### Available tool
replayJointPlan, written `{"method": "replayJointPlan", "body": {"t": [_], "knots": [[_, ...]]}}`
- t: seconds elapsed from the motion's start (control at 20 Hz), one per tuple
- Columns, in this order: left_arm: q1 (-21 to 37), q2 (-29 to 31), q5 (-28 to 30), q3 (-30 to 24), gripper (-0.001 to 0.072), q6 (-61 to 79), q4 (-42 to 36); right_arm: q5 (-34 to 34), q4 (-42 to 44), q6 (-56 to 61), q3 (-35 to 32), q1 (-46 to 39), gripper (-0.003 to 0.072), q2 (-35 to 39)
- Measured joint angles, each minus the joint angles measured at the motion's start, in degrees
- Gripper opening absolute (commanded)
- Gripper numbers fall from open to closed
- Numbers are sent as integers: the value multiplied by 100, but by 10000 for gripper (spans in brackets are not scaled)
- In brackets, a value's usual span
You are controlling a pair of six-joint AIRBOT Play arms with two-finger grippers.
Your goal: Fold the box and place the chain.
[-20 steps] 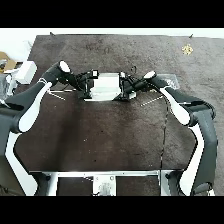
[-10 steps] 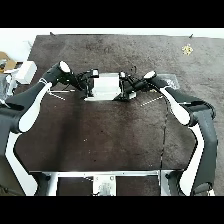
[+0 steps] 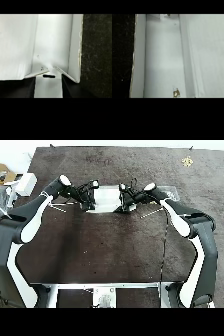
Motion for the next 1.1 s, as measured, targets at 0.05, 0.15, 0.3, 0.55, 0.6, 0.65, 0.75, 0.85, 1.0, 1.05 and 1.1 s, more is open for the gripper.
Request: {"method": "replayJointPlan", "body": {"t": [0.05, 0.15, 0.3, 0.55, 0.6, 0.65, 0.75, 0.85, 1.0, 1.05, 1.1], "knots": [[0, -11, 4, -2, 344, 7, -85, 0, 0, 0, 0, 2, 446, 0], [0, -20, 2, -4, 344, 81, -256, 0, 2, 0, 0, 2, 446, 0], [-2, -28, 0, -4, 344, 205, -487, -2, 0, 2, 0, 2, 446, 0], [-4, -72, 0, -7, 378, 291, -660, -7, 2, 2, 0, 4, 446, 0], [-4, -83, 0, -9, 472, 295, -678, -7, 2, 2, 0, 4, 446, 0], [-7, -87, -2, -11, 599, 297, -680, -7, 2, 2, 0, 4, 446, 0], [-7, -98, -7, -11, 669, 310, -684, -9, 2, 2, 0, 4, 446, 0], [-7, -101, -7, -11, 669, 310, -686, -9, 2, 2, 0, 4, 446, 0], [-7, -105, -7, -11, 641, 308, -693, -9, 2, 2, 0, 4, 446, 0], [-7, -105, -7, -11, 469, 306, -693, -9, 2, 2, 0, 4, 446, 0], [-4, -103, 11, -9, 276, 299, -693, -9, 2, 2, 0, 4, 446, 0]]}}
